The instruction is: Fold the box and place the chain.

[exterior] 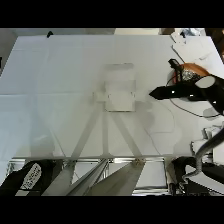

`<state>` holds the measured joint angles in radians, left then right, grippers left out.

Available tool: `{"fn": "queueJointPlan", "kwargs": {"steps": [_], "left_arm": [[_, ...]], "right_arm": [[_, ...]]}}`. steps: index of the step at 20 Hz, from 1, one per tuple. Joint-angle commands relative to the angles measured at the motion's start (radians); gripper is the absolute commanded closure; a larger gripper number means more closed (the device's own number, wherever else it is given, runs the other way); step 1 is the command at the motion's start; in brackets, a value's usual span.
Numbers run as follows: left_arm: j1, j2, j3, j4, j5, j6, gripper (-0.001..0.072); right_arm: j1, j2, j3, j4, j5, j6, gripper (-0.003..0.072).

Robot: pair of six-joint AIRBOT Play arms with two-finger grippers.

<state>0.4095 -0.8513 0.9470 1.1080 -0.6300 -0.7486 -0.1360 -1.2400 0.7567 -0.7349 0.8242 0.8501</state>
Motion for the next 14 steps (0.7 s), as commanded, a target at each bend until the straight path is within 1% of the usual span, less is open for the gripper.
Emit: {"fn": "queueJointPlan", "kwargs": {"steps": [1,3,5,14], "left_arm": [[0.0,0.0,0.0,0.0,0.001,0.0,0.0013],[0.0,0.0,0.0,0.0,0.0,0.0,0.0013],[0.0,0.0,0.0,0.0,0.0,0.0,0.0013],[0.0,0.0,0.0,0.0,0.0,0.0,0.0013]], "right_arm": [[0.134,-0.042,-0.055,0.044,-0.23,-0.006,0.0673],[0.211,-0.059,-0.065,0.067,-0.356,0.006,0.0673],[0.251,-0.058,-0.065,0.091,-0.441,0.01,0.0673],[0.256,-0.058,-0.065,0.077,-0.444,0.009,0.0672]]}}
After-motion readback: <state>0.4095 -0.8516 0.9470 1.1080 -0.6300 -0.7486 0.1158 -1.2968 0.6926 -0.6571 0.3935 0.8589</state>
